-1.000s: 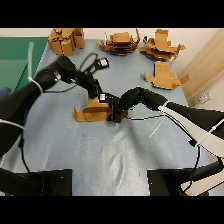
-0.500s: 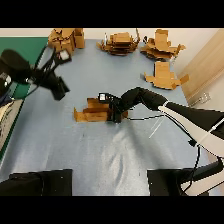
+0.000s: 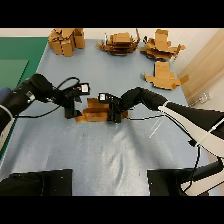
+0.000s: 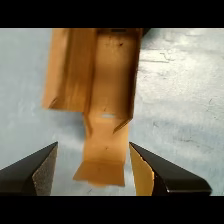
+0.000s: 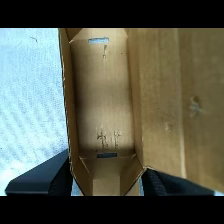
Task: Fold the box.
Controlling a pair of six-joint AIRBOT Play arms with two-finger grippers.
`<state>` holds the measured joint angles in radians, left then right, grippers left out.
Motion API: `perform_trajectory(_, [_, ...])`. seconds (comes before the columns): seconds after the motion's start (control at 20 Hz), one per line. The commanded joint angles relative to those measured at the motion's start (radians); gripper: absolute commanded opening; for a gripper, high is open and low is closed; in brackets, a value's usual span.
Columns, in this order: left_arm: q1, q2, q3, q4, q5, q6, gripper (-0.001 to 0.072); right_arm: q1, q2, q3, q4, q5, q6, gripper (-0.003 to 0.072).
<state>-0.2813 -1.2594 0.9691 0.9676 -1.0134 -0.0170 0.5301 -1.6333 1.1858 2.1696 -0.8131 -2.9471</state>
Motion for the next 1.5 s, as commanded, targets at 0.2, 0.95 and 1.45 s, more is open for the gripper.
perform_trajectory(0.2, [-0.051,-0.093,-0.007,-0.001,0.02,0.002,0.0644,0.001,0.0,0.001,0.0,0.0,0.016,0.0506])
perform_trajectory(0.95, [-0.051,-0.094,-0.005,0.106,0.038,-0.159,0.0421,0.001,0.0,0.001,0.0,0.0,0.016,0.0506])
perform_trajectory(1.45, [-0.062,-0.095,-0.005,0.103,0.073,-0.151,0.0421,0.001,0.0,0.001,0.0,0.0,0.018,0.0506])
